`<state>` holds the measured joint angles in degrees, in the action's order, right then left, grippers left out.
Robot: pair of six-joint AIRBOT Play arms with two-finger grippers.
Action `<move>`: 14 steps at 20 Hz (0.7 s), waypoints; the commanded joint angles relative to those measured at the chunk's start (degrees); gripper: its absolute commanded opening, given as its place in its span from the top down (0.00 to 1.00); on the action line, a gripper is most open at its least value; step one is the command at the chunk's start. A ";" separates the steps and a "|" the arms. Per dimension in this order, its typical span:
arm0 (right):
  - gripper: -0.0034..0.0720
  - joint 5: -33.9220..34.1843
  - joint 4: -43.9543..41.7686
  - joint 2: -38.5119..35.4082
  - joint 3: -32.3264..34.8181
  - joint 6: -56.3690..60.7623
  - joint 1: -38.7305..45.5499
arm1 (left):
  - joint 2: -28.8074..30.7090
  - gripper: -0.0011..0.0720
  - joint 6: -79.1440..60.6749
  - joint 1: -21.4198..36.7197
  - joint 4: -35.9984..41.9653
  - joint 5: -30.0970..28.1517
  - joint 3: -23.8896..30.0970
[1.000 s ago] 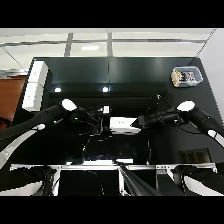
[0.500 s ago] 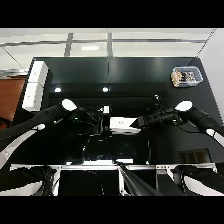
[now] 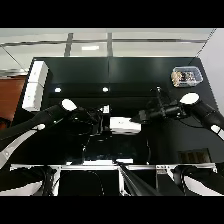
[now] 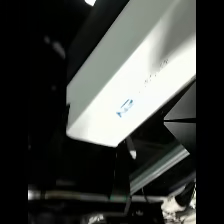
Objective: Fold the box and place the chain.
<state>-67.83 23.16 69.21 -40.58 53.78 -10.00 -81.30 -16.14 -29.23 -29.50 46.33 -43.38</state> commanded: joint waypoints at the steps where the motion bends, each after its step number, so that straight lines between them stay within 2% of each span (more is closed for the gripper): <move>1: 0.94 -3.76 -5.38 -0.44 -1.01 -1.90 -3.63 | -0.04 0.44 -0.09 0.04 -0.02 -0.02 -0.02; 4: 0.94 7.37 -2.40 1.09 0.02 -1.27 -9.25 | -0.04 0.44 -0.09 0.04 -0.02 -0.04 -0.02; 6: 0.94 10.99 -2.32 3.23 0.02 -1.42 -11.13 | -0.04 0.44 -0.09 0.04 -0.02 -0.07 -0.02; 10: 0.94 12.44 -1.29 7.10 0.02 -1.99 -11.67 | -0.04 0.44 -0.09 0.04 -0.02 -0.07 -0.02; 14: 0.94 12.94 2.49 7.50 0.02 0.48 -11.67 | -0.04 0.44 -0.09 0.04 -0.02 -0.22 -0.02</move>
<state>-56.49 22.48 75.88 -40.64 52.38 -21.34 -81.32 -16.16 -29.23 -29.50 46.28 -43.38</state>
